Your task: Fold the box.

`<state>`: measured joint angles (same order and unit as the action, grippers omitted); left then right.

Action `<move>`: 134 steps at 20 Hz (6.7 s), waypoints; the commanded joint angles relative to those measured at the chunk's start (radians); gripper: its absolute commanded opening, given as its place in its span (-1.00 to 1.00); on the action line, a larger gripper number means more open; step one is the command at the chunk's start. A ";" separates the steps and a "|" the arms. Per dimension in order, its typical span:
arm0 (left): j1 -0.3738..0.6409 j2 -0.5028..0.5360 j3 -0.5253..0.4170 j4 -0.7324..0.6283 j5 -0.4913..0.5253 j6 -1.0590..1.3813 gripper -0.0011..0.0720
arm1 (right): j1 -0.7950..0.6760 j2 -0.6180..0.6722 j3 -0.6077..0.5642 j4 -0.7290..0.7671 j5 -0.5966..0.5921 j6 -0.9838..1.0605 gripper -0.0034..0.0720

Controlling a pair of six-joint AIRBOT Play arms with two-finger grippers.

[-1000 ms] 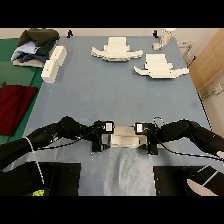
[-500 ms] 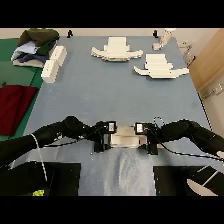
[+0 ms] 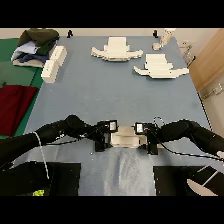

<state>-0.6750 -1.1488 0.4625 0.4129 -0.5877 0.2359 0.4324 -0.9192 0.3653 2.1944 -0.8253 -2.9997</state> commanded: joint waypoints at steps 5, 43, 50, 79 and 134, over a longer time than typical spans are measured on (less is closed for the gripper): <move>-0.005 -0.001 0.001 -0.013 -0.004 -0.001 0.90 | 0.000 0.000 0.000 0.000 0.001 0.000 0.43; -0.042 -0.001 0.006 0.029 0.012 -0.106 0.95 | 0.000 0.000 0.000 0.000 0.001 0.000 0.43; -0.042 -0.002 0.005 0.033 0.011 -0.105 0.43 | 0.000 0.000 0.000 0.000 0.001 0.000 0.43; -0.042 -0.002 0.005 0.032 0.010 -0.105 0.44 | 0.000 0.039 0.010 -0.045 -0.026 0.125 0.97; -0.042 -0.002 0.005 0.032 0.010 -0.105 0.44 | 0.043 0.121 0.337 -0.055 -0.359 1.068 -0.76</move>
<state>-0.7170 -1.1507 0.4675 0.4454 -0.5774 0.1307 0.4751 -0.8894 0.7338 2.1815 -1.0534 -1.8061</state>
